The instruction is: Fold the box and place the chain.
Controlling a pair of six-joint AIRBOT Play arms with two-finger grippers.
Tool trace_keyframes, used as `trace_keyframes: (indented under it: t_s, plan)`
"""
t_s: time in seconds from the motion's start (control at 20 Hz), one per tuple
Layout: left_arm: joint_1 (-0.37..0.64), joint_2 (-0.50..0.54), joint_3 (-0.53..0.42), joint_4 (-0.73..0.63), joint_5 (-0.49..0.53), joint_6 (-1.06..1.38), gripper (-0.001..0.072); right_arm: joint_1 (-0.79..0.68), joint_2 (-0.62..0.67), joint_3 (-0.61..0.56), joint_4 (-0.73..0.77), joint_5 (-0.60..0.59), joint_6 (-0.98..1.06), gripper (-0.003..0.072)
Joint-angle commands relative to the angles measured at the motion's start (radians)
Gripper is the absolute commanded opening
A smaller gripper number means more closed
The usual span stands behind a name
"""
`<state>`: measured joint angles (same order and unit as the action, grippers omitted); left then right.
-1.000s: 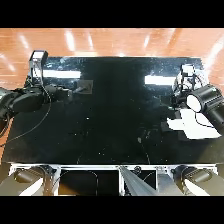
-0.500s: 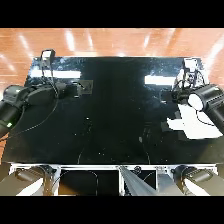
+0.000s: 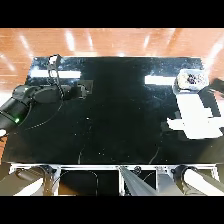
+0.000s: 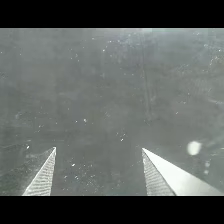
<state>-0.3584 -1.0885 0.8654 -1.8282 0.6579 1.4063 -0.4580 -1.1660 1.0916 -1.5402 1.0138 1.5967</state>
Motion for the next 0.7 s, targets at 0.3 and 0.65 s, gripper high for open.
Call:
trace_keyframes:
  t_s: [0.3,0.65]
  plan:
    - [0.002,-0.031,0.001,-0.036,0.052,-0.001,0.0621,-0.704,-0.488,0.334,0.531,0.32,-0.544,0.0709]
    - [0.002,-0.044,0.001,-0.055,0.068,-0.002,0.0621,-0.749,-0.753,0.414,0.624,0.575,-0.665,0.0671]
